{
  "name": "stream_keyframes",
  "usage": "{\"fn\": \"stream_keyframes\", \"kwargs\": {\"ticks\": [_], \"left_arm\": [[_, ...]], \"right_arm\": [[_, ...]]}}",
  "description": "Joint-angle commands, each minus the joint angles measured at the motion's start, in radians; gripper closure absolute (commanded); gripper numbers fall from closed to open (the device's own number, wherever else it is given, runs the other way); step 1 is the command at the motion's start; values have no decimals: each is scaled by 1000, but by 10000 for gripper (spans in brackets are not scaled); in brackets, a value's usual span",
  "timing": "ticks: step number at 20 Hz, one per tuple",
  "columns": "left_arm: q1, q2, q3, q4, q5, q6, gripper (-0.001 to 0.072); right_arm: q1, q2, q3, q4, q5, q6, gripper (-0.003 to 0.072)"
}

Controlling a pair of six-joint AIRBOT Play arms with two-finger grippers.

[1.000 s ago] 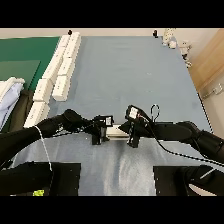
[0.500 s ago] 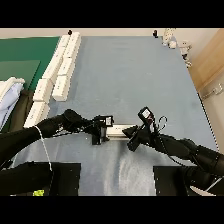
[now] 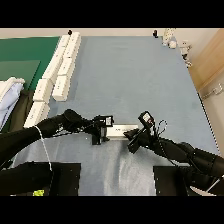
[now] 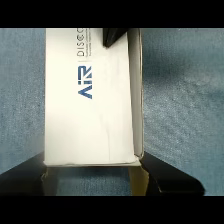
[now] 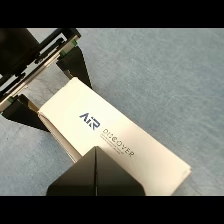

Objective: Fold the box.

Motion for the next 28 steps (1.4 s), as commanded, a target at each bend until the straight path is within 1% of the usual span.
{"fn": "stream_keyframes", "kwargs": {"ticks": [1, 4, 7, 13, 16, 21, 28], "left_arm": [[0, 0, 1, 0, 0, 0, 242], [0, 0, 1, 0, 0, 0, 242], [0, 0, 1, 0, 0, 0, 242], [0, 0, 1, 0, 0, 0, 242], [0, 0, 1, 0, 0, 0, 242], [0, 0, 1, 0, 0, 0, 242], [0, 0, 1, 0, 0, 0, 242]], "right_arm": [[5, -4, -7, -3, -8, 4, 683], [5, -1, -7, -3, -8, 4, 682], [5, 29, -7, -6, 0, 4, 682], [4, 76, 6, -67, 34, 3, 682], [4, 77, 24, -85, 37, 3, 682], [4, 77, 49, -160, 35, 3, 681], [-2, 46, 51, -179, 0, 3, 681]]}}
